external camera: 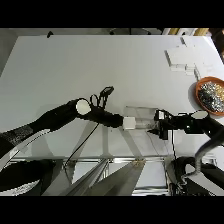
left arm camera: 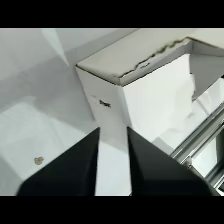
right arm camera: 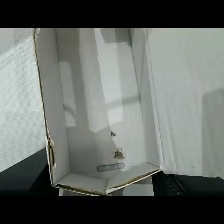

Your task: Fold the box and place the chain.

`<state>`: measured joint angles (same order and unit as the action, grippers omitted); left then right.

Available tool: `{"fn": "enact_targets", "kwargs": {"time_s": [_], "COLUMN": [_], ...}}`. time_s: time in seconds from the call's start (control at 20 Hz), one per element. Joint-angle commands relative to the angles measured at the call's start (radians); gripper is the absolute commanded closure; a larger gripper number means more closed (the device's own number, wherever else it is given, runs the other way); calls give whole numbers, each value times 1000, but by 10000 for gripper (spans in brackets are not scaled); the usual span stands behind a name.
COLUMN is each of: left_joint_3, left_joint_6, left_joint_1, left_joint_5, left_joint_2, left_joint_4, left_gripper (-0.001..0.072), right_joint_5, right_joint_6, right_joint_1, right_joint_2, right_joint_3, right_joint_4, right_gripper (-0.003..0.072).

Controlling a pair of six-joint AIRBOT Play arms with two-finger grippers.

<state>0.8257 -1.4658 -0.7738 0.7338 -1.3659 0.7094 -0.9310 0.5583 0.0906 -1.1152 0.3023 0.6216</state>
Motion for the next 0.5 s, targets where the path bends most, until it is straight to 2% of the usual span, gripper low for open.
{"fn": "enact_targets", "kwargs": {"time_s": [0.0,0.1,0.3,0.45], "left_joint_3": [11,16,18,68], "left_joint_6": [-1,0,-3,-76], "left_joint_1": [-7,-7,-20,-32], "left_joint_5": [-13,-28,-53,-45], "left_joint_2": [4,4,-3,-35], "left_joint_4": [-2,-2,2,64], "left_gripper": [391,367,367,367], "right_joint_5": [0,0,0,0], "right_joint_6": [0,0,0,0], "right_joint_1": [0,0,0,0], "right_joint_2": [0,0,0,0], "right_joint_3": [0,0,0,0], "right_joint_4": [0,0,0,0], "right_gripper": [229,229,229,229]}}
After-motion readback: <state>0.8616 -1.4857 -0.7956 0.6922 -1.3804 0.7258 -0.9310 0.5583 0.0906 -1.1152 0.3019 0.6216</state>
